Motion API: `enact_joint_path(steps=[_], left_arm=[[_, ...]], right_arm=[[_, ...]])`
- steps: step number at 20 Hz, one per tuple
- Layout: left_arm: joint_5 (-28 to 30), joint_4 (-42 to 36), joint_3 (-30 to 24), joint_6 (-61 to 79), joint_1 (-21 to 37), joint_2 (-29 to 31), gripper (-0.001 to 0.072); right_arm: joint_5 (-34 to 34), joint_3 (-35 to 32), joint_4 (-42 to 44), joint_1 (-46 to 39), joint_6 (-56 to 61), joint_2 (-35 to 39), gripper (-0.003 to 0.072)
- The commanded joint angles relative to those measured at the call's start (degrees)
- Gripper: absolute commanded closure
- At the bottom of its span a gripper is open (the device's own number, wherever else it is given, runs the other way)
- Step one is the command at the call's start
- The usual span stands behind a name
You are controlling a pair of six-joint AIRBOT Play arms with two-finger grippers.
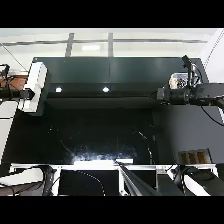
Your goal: Fold the box and place the chain.
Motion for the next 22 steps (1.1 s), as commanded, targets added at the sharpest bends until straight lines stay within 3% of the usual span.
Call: enact_joint_path(steps=[1,5,8,9,10,11,14,16,18,20,22], left_arm=[[-8.2,-0.5,3.7,-1.3,-0.5,-0.6,0.0000],[-15.6,0.3,8.3,-6.8,-0.4,5.2,-0.0001],[-16.2,0.1,11.5,-11.9,-1.4,12.7,0.0007],[-16.6,0.1,12.2,-15.1,-1.7,15.4,0.0144],[-18.0,0.1,12.3,-18.4,-2.2,18.0,0.0546],[-20.7,-0.4,12.3,-19.5,-2.9,20.1,0.0685],[-28.2,-0.5,9.0,-22.0,-9.1,25.7,0.0688],[-24.9,-0.5,1.2,-22.0,-15.8,30.8,0.0688],[-18.6,-0.5,-9.2,-22.4,-22.9,35.7,0.0687],[-13.3,-0.5,-17.5,-22.5,-27.9,38.7,0.0687],[-11.0,-0.6,-21.5,-24.2,-29.7,39.5,0.0686]], right_arm=[[0.1,0.0,0.0,0.0,0.2,0.0,0.0659],[-0.1,0.2,-0.2,0.0,0.1,0.0,0.0659],[-3.6,4.2,-4.9,-0.1,0.1,0.1,0.0659],[-6.3,6.4,-8.3,-0.2,0.3,0.5,0.0659],[-8.2,8.1,-13.2,-0.2,2.4,1.7,0.0659],[-7.9,8.6,-19.1,-0.2,6.4,3.7,0.0660],[-1.9,2.4,-41.7,2.0,22.9,14.4,0.0660],[5.1,-8.6,-51.6,4.5,33.8,21.5,0.0659],[9.5,-17.4,-52.9,4.9,35.9,23.5,0.0660],[9.1,-19.5,-52.9,4.9,35.9,23.5,0.0660],[9.0,-19.5,-52.9,4.9,35.9,23.5,0.0660]])
